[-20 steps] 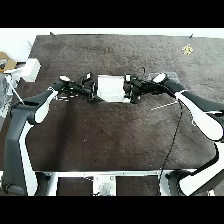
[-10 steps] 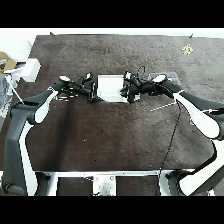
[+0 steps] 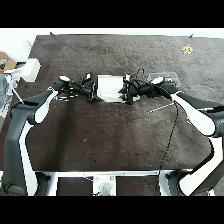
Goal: Fold the box and place the chain.
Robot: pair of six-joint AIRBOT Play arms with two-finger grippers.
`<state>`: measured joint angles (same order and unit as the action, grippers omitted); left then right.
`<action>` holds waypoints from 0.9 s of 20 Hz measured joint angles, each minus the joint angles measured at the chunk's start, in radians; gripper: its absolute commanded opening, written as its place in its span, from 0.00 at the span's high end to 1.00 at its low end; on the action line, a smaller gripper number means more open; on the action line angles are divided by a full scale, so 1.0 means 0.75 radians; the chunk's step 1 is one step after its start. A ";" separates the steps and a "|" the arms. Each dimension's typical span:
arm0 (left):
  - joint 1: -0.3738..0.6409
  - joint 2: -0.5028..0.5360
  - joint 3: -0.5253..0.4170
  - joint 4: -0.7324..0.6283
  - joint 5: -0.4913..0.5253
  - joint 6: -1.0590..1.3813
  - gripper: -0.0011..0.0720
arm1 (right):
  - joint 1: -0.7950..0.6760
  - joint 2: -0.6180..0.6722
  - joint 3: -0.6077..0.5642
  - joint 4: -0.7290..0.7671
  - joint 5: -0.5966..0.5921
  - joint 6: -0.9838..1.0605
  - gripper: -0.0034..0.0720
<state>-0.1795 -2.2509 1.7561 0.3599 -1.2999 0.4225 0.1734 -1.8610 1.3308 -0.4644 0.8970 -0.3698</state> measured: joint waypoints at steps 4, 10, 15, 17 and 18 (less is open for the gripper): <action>-0.001 0.000 0.000 -0.001 0.001 -0.002 0.44 | -0.004 -0.003 -0.001 0.000 0.001 -0.002 0.19; -0.001 0.000 0.000 -0.003 0.002 -0.006 0.44 | -0.042 0.016 -0.002 -0.049 -0.007 0.101 0.91; -0.001 0.000 0.000 -0.003 0.002 -0.006 0.44 | -0.094 0.161 -0.001 -0.343 -0.005 0.631 0.95; -0.001 0.000 0.000 -0.003 0.002 -0.005 0.44 | -0.104 0.264 0.000 -0.476 0.000 0.905 0.95; -0.001 0.000 0.000 -0.003 0.002 -0.005 0.44 | -0.109 0.314 0.000 -0.536 0.001 1.037 0.95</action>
